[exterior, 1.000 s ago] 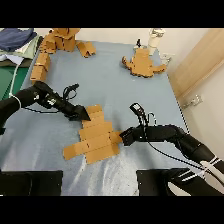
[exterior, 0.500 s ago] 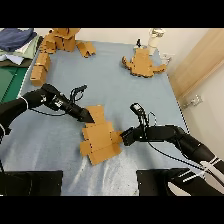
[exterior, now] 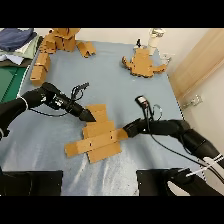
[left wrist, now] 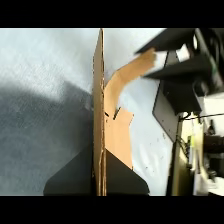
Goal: Fold the box.
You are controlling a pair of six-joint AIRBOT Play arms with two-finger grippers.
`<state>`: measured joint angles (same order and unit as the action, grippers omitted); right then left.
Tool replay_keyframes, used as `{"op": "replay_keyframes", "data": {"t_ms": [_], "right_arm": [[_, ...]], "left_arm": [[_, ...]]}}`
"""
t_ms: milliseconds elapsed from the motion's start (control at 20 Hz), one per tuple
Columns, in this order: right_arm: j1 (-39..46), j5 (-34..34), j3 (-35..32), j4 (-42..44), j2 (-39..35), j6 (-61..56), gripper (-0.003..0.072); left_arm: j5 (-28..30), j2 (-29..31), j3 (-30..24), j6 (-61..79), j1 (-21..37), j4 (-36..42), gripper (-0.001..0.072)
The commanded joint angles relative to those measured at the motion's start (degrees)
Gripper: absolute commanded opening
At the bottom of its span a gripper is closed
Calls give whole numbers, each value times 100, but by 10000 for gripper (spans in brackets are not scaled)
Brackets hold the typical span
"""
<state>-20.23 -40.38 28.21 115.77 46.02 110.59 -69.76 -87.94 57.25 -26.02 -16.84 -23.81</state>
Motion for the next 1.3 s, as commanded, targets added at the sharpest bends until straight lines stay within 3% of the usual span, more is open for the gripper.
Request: {"op": "replay_keyframes", "data": {"t_ms": [0, 50, 100, 150, 300, 400, 550, 650, 850, 1250], "right_arm": [[483, -883, 804, -1228, -9, -1191, 373], [557, -1202, 1034, -1202, -9, -1320, 336], [557, -1541, 1244, -1106, -11, -1408, 128], [533, -1799, 1360, -846, -31, -1412, 3], [190, -1950, 1329, 57, -81, -1421, 2], [-120, -1917, 1167, -79, -55, -1849, 2], [-485, -1738, 765, -153, -31, -2334, 2], [-868, -1473, 457, -151, -26, -2586, 2], [-1624, -651, -201, -444, 39, -3475, 2], [-1753, 164, -341, -2059, 479, -4857, 1]], "left_arm": [[439, 452, 9, 935, -216, -42, 10], [717, 656, -44, 1353, -358, -15, 10], [1088, 835, -131, 1784, -518, -24, 10], [1526, 1001, -254, 2173, -693, -22, 10], [2190, 1318, -599, 3080, -1099, 24, 10], [2378, 1478, -807, 3574, -1285, 74, 10], [3265, 1646, -1213, 4301, -1563, 136, 9], [3491, 1648, -1390, 4656, -1646, 400, 9], [3532, 1650, -1585, 5368, -1676, 1226, 9], [3056, 1659, -1665, 5184, -1676, 1217, 9]]}}
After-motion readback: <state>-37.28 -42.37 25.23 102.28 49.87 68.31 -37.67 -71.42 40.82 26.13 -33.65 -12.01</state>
